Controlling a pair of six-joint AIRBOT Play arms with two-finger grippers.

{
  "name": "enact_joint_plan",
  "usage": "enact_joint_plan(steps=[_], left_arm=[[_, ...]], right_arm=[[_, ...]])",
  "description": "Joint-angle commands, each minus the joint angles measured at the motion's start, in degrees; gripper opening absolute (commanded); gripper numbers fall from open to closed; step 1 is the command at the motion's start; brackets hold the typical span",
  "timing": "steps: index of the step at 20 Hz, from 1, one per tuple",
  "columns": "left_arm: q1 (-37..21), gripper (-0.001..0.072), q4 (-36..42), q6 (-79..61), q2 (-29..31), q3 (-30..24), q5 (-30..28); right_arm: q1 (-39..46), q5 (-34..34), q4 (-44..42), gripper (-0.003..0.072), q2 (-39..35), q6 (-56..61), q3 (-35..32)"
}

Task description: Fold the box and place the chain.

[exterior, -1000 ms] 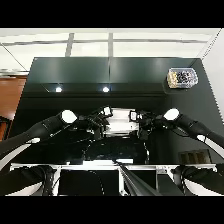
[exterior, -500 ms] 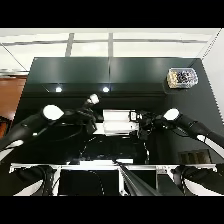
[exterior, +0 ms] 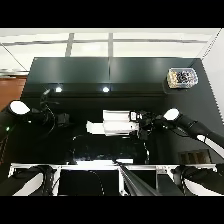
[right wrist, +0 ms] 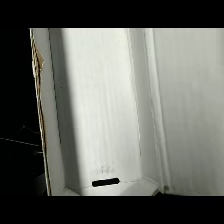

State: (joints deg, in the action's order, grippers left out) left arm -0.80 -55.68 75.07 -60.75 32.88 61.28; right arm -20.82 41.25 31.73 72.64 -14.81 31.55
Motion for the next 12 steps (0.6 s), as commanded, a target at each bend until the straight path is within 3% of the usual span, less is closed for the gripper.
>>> enact_joint_plan(steps=[1,6,12], left_arm=[[-0.31,0.0026,10.43,-1.66,-7.45,-1.97,4.33],[11.19,0.0027,18.58,-1.44,-14.4,-1.42,-7.06],[15.54,0.0026,21.49,-3.43,-15.91,-0.81,-8.11]], right_arm=[[0.0,0.0,-0.02,0.0229,0.02,0.02,0.0],[0.0,0.02,-0.04,0.0229,0.02,0.02,0.0],[0.0,0.0,-0.04,0.0228,0.02,0.02,0.0]])
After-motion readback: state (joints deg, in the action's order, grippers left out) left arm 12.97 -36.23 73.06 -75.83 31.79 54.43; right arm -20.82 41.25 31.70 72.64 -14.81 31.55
